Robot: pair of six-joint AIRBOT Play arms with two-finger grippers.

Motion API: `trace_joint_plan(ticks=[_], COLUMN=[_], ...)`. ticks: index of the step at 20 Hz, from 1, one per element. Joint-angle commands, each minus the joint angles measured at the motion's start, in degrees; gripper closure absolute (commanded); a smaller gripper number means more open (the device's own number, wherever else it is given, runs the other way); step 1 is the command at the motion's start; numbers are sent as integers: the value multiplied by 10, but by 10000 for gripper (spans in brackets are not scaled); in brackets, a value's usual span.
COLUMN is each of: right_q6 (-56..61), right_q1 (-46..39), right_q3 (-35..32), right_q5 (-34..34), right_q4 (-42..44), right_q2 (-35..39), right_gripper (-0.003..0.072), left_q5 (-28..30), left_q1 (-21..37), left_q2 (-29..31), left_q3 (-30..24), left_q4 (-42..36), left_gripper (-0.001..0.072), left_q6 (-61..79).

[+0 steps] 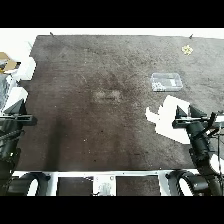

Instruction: Fold the box and place the chain.

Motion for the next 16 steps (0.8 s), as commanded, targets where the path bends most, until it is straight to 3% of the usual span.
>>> trace_joint_plan(ticks=[1, 7, 11, 16], right_q6=[0, 0, 0, 4], right_q1=[0, 0, 0, -2], right_q3=[0, 3, 45, 142], right_q5=[0, -2, -2, 0], right_q4=[0, -3, 1, 6], right_q2=[0, 0, -4, -110], right_gripper=[203, 203, 203, 204], left_q5=[0, 0, 0, 0], left_q1=[0, 0, 0, 0], left_q2=[0, 0, 0, 0], left_q3=[0, 0, 0, 0], left_q4=[0, 0, 0, 0], left_gripper=[697, 697, 697, 697], left_q6=[0, 0, 0, 0])
